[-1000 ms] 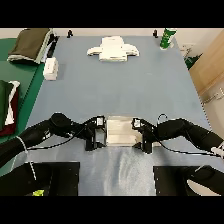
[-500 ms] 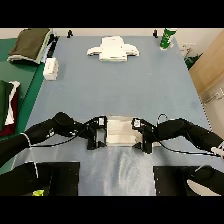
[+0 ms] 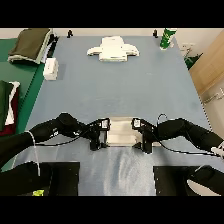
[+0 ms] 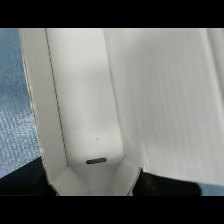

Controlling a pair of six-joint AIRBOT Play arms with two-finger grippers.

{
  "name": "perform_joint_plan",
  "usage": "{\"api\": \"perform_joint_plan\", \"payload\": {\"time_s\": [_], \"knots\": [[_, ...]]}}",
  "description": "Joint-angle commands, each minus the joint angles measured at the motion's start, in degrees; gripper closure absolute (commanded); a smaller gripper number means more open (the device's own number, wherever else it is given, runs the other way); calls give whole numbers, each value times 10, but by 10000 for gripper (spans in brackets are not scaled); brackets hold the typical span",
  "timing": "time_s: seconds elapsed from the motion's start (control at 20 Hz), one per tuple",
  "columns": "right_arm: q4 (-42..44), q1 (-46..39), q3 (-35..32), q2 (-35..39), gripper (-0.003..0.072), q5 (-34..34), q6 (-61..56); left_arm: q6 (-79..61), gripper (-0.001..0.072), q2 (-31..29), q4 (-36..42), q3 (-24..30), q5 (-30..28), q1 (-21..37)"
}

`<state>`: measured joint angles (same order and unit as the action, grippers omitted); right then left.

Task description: Fold the box.

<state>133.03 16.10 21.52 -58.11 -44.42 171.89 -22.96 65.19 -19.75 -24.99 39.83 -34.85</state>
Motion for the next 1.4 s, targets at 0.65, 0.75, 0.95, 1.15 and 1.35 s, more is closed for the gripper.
{"api": "perform_joint_plan", "payload": {"time_s": [0.65,0.75,0.95,1.15,1.35], "knots": [[-2,0,0,0,94,0,0,71,12,10,-47,-8,-60,-41],[-2,0,0,0,94,0,0,93,12,17,-60,-16,-60,-41],[-2,0,0,0,94,0,0,100,12,20,-72,-18,-52,-52],[-2,0,0,0,94,0,0,101,245,20,-75,-18,-53,-57],[-2,0,0,0,94,0,0,106,217,20,-79,-18,-47,-59]]}}
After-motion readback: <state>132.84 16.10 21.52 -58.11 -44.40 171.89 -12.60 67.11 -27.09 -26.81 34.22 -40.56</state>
